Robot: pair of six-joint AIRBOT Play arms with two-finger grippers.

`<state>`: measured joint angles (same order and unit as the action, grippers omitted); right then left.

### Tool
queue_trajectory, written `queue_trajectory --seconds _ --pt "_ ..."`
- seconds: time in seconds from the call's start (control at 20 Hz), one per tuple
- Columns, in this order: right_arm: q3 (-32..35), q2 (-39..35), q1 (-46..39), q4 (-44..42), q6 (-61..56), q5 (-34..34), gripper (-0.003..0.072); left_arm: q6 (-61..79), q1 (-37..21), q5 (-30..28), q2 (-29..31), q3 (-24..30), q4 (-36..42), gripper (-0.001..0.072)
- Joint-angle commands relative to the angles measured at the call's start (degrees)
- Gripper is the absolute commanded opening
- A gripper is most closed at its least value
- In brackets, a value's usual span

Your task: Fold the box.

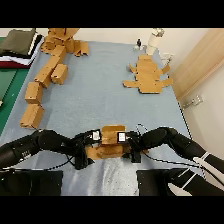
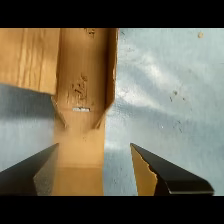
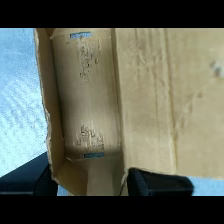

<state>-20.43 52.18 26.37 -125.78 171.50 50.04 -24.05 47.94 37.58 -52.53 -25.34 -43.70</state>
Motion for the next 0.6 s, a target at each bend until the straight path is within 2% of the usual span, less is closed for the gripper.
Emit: queue_trajectory --seconds 0.0,0.35,0.4,0.45,0.5,0.55 --pt "-0.04 0.0 0.04 0.0 0.0 0.0 0.05 0.94 3.23 -7.13 -2.95 0.04 2.19 0.0672" --pt "-0.04 0.0 0.04 0.0 0.0 0.0 0.05 1.09 4.24 -10.1 -3.15 0.04 5.2 0.0651" --pt "-0.04 0.0 0.04 0.0 0.0 0.0 0.05 1.22 4.24 -10.62 -3.15 0.04 5.16 0.0542" --pt "-0.04 0.0 0.04 0.0 0.0 0.0 0.05 1.92 4.24 -10.67 -3.15 0.04 5.18 0.029" --pt "-0.04 0.0 0.04 0.0 0.0 0.0 0.05 2.4 4.24 -10.69 -3.19 0.04 5.2 0.0151" --pt "-0.04 0.0 0.04 0.0 0.0 0.0 0.05 2.4 4.24 -10.93 -3.32 0.04 5.2 0.0154"
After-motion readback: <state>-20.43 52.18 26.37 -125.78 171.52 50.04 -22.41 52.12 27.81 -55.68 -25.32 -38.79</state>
